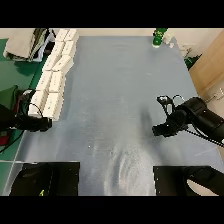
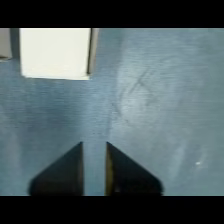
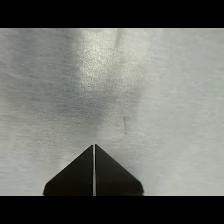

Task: Fold the box.

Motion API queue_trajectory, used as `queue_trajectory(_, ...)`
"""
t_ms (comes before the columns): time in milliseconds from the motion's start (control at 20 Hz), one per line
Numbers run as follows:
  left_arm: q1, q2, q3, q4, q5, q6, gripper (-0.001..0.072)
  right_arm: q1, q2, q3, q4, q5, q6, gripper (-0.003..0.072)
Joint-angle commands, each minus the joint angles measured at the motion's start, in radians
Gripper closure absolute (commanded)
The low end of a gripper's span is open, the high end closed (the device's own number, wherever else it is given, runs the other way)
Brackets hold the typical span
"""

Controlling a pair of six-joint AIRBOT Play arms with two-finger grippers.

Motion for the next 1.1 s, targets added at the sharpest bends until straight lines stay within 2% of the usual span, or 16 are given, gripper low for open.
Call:
queue_trajectory(0,-0.046,0.052,0.115,-0.174,-0.158,-0.05,0.0697,0.0,-0.001,0.001,0.0,0.0,0.0,0.0665)
queue_trajectory(100,-0.107,0.027,0.188,-0.257,-0.108,-0.049,0.0697,0.0,-0.001,0.001,0.0,0.0,0.0,0.0665)
queue_trajectory(200,-0.188,-0.051,0.268,-0.249,-0.028,-0.048,0.0697,0.0,-0.001,0.001,0.0,0.0,0.0,0.0665)
queue_trajectory(400,-0.306,-0.332,0.425,-0.249,0.064,-0.047,0.0697,0.0,-0.001,0.001,0.0,0.0,0.0,0.0665)
queue_trajectory(600,-0.342,-0.618,0.556,-0.251,0.095,-0.047,0.0697,0.0,-0.001,0.001,0.0,0.0,0.0,0.0665)
queue_trajectory(800,-0.346,-0.777,0.597,-0.254,0.097,-0.047,0.0697,0.0,-0.001,0.001,0.0,0.0,0.0,0.0665)
queue_trajectory(1050,-0.346,-0.848,0.597,-0.254,0.097,-0.047,0.0697,0.0,-0.001,0.001,0.0,0.0,0.0,0.0665)
